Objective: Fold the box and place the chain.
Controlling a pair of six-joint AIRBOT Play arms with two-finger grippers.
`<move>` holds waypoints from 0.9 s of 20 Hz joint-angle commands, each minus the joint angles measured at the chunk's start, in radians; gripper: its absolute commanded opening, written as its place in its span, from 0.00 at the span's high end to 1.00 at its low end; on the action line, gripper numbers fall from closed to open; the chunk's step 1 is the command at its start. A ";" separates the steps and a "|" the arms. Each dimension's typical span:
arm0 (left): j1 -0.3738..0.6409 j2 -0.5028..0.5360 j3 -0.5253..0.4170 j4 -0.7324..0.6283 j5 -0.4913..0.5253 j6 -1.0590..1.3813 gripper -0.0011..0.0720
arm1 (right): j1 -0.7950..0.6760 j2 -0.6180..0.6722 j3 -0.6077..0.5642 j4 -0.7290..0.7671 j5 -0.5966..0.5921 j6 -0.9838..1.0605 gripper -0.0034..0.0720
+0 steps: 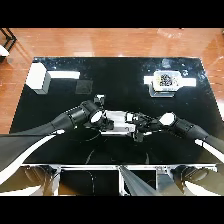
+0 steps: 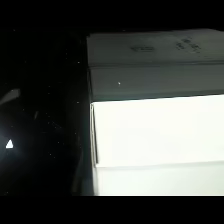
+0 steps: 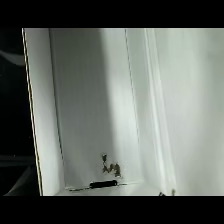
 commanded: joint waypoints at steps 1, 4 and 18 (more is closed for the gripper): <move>-0.002 -0.001 0.001 -0.006 -0.002 -0.001 0.74 | 0.001 -0.001 0.000 0.000 0.000 0.000 0.64; -0.002 -0.001 0.001 -0.010 -0.004 0.003 0.95 | 0.001 -0.001 0.000 0.000 0.000 0.000 0.64; 0.000 -0.001 0.059 0.022 -0.029 0.001 0.59 | 0.001 -0.001 0.000 0.000 0.000 0.000 0.64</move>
